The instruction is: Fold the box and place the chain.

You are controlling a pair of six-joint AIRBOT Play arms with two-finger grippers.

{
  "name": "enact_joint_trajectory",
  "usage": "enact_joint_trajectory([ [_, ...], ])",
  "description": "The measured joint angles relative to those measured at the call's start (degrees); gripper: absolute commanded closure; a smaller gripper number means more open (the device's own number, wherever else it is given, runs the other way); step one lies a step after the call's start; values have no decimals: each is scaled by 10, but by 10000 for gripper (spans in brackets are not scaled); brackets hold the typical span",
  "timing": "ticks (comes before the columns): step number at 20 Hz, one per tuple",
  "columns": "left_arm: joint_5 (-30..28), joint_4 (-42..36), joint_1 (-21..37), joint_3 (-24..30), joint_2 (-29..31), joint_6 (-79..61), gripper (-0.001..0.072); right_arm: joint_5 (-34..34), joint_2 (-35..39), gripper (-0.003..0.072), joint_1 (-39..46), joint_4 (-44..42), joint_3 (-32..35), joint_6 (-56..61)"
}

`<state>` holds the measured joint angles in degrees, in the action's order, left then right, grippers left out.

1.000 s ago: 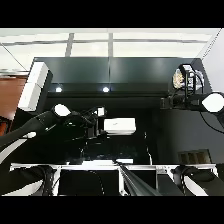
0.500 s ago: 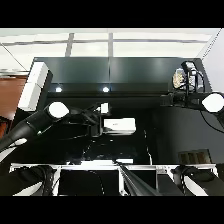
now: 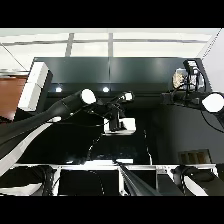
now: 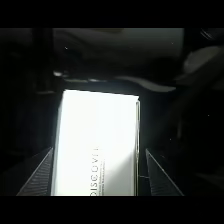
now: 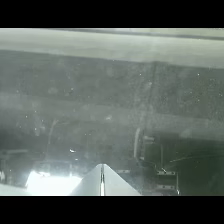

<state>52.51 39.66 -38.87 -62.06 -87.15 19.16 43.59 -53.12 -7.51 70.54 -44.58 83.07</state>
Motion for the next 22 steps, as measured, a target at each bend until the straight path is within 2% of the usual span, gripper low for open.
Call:
enact_joint_trajectory([
  [7,66,18,-2,-19,-25,37,-6,-2,0,676,0,1,0,1],
  [17,95,86,-9,-44,-27,6,-8,-2,0,677,0,1,0,1],
  [22,94,130,-41,-50,-33,-17,-8,-2,0,676,0,1,0,1],
])
